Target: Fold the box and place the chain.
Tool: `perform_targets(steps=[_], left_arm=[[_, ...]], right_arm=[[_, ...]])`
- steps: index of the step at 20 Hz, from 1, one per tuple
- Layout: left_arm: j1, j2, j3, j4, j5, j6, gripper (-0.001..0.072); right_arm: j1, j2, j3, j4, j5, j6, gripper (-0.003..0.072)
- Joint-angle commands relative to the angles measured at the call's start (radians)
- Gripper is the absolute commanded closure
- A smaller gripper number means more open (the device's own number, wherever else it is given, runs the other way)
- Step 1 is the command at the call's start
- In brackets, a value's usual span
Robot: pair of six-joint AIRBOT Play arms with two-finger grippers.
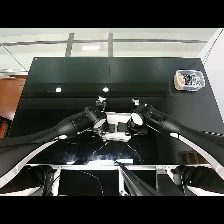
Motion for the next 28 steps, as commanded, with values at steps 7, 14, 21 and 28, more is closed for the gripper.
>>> perform_targets(steps=[7,14,21,28], left_arm=[[0.0,-0.001,0.0,0.0,0.0,0.0,0.0678],[0.0,-0.001,0.0,0.0,-0.003,0.0,0.0678],[0.0,-0.001,0.0,0.0,-0.003,0.0,0.0678],[0.0,-0.001,0.0,0.0,-0.003,0.0,0.0678]], right_arm=[[-0.003,0.034,0.0,-0.023,0.046,-0.037,0.0302],[-0.019,0.256,0.0,-0.098,0.081,-0.122,0.0303],[-0.028,0.552,0.0,-0.479,0.196,-0.163,0.0303],[-0.379,0.561,-0.137,-0.83,0.066,-0.269,0.0303]])
